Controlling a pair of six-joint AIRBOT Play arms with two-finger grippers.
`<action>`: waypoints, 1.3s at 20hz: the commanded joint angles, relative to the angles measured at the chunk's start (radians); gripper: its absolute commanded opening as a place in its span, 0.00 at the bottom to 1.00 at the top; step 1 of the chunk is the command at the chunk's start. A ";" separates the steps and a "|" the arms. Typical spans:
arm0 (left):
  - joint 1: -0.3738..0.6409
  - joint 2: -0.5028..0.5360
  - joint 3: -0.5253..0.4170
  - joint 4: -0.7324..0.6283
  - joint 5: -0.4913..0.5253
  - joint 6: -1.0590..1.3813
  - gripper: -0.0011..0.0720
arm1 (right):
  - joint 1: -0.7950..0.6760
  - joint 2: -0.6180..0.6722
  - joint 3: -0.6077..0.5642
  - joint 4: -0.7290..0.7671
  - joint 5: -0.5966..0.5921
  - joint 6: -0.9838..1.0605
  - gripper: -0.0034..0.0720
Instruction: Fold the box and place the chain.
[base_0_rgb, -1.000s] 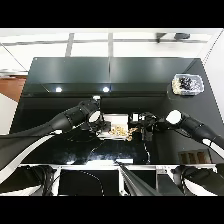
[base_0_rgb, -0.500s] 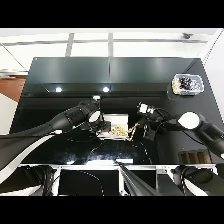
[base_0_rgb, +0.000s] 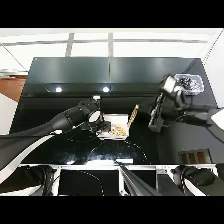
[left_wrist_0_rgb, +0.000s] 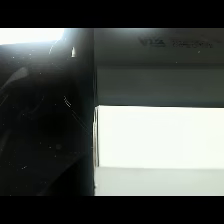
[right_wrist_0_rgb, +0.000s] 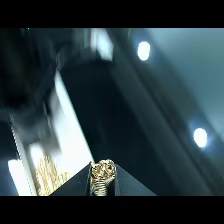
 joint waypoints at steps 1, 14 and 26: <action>0.001 0.000 0.000 0.000 0.000 0.000 0.05 | 0.001 0.010 0.096 0.148 0.016 0.033 0.09; 0.001 0.000 0.000 0.000 0.000 0.000 0.05 | 0.117 -0.222 0.081 0.177 0.075 0.037 0.10; 0.001 0.000 0.000 0.000 0.000 0.000 0.05 | 0.014 -0.177 0.126 0.113 0.121 0.037 0.10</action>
